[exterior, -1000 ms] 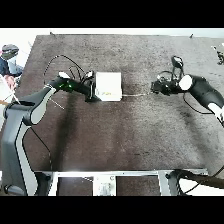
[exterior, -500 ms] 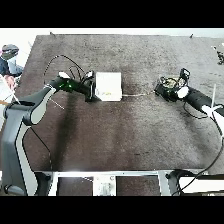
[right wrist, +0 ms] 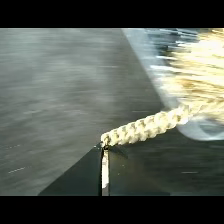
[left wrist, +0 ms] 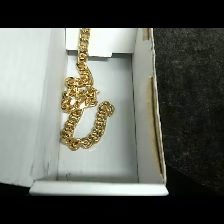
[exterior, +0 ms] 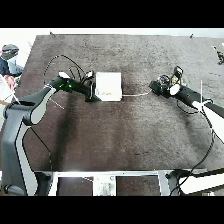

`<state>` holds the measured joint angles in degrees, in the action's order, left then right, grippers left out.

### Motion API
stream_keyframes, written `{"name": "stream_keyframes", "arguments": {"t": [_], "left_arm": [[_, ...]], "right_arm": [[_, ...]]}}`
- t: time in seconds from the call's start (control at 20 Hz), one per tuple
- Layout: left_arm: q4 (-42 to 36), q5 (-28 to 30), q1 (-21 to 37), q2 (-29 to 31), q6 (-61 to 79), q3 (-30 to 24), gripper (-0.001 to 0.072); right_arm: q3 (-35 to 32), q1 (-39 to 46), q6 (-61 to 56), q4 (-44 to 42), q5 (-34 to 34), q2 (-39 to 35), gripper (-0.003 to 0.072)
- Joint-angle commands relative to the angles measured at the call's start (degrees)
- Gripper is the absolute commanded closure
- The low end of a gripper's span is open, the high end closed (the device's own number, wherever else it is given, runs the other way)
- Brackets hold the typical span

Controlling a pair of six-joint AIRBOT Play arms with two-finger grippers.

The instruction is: Fold the box and place the chain.

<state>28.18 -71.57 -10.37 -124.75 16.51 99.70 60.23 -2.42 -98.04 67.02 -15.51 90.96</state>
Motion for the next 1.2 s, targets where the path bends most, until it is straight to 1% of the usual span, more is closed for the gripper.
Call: {"name": "stream_keyframes", "arguments": {"t": [0.0, 0.15, 0.3, 0.4, 0.55, 0.65, 0.8, 0.95, 1.15], "left_arm": [[0.00, 0.04, 0.00, 0.04, 0.02, 0.00, 0.0241], [0.00, 0.02, 0.00, 0.04, 0.00, 0.02, 0.0241], [0.00, 0.00, 0.00, 0.04, 0.00, 0.00, 0.0241], [0.00, 0.02, 0.02, 0.04, 0.00, 0.00, 0.0241], [0.00, 0.02, 0.02, 0.04, 0.00, 0.02, 0.0241], [0.00, 0.02, 0.00, 0.04, 0.00, 0.00, 0.0240], [0.00, 0.00, 0.00, 0.04, 0.00, 0.00, 0.0240], [0.00, 0.02, 0.00, 0.04, 0.00, 0.00, 0.0241], [0.00, 0.02, 0.00, 0.04, 0.00, 0.00, 0.0241]], "right_arm": [[0.26, -5.90, 5.31, -0.44, 0.96, -6.34, 0.0678], [1.31, -14.34, 7.74, -0.13, 3.54, -13.81, 0.0677], [6.80, -20.81, 8.94, -0.17, 3.48, -16.06, 0.0677], [10.73, -24.09, 11.50, -0.20, 3.52, -15.93, 0.0677], [13.73, -26.77, 11.50, -0.20, 3.54, -15.85, 0.0677], [13.92, -28.41, 11.45, -0.52, 4.20, -15.45, 0.0677], [13.92, -30.64, 11.26, -2.21, 5.38, -12.76, 0.0677], [13.60, -31.08, 11.28, -2.23, 3.21, -9.25, 0.0677], [11.80, -31.04, 10.78, -1.95, 1.95, -5.57, 0.0677]]}}
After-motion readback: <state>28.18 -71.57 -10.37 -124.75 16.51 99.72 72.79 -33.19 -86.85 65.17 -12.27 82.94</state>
